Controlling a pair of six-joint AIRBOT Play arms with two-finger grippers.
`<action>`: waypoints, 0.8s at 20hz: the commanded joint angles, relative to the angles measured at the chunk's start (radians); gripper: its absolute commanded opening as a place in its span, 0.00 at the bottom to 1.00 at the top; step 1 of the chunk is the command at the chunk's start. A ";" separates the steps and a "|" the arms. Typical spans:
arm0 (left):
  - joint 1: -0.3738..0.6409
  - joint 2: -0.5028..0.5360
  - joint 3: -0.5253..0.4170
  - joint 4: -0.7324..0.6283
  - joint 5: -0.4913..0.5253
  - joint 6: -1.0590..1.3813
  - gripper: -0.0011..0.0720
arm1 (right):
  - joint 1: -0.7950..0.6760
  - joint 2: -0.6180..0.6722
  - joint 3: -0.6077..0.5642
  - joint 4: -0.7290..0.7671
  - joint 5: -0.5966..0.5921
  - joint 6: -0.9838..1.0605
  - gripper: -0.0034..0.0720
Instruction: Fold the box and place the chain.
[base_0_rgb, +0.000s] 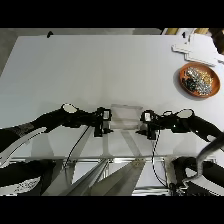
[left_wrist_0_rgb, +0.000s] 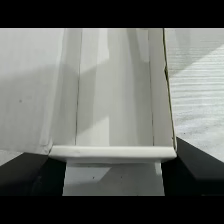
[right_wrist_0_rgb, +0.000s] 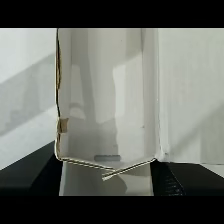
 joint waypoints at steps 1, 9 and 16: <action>0.001 0.000 0.000 0.044 -0.047 0.016 0.15 | 0.001 0.000 0.000 0.000 0.001 0.000 0.59; 0.001 0.000 0.000 0.045 -0.047 0.010 0.17 | 0.001 0.000 0.000 0.000 0.001 0.000 0.59; 0.001 0.000 0.000 0.045 -0.047 0.010 0.17 | 0.001 0.000 0.000 0.000 0.001 0.000 0.59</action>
